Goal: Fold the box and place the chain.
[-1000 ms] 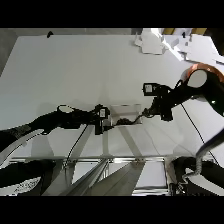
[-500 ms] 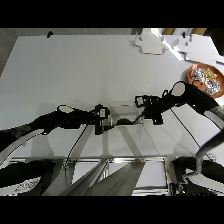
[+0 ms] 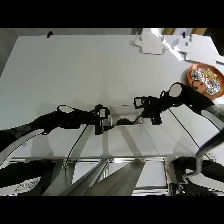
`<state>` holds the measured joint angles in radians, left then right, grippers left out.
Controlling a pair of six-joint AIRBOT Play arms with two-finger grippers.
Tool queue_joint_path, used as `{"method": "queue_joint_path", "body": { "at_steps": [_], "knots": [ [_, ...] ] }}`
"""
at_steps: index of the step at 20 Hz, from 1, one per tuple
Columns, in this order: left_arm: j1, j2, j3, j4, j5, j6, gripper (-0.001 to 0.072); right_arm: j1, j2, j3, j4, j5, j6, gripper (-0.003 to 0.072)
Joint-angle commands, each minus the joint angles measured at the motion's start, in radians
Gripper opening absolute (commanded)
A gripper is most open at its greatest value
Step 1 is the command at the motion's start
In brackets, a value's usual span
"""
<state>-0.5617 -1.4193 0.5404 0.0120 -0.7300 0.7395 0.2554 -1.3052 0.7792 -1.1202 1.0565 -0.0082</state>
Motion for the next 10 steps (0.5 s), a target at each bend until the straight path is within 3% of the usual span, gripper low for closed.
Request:
{"method": "queue_joint_path", "body": {
  "at_steps": [1, 6, 10],
  "knots": [
    [-0.001, 0.000, 0.000, 0.000, 0.000, 0.000, 0.0029, 0.001, 0.090, 0.004, -0.115, 0.053, 0.105, 0.0017],
    [-0.001, 0.000, 0.000, 0.000, 0.000, 0.000, 0.0029, 0.001, 0.319, 0.080, -0.099, 0.340, 0.246, 0.0017],
    [-0.001, 0.000, 0.000, 0.000, 0.000, 0.000, 0.0029, 0.001, 0.448, 0.188, -0.099, 0.421, 0.275, 0.0017]
  ]
}}
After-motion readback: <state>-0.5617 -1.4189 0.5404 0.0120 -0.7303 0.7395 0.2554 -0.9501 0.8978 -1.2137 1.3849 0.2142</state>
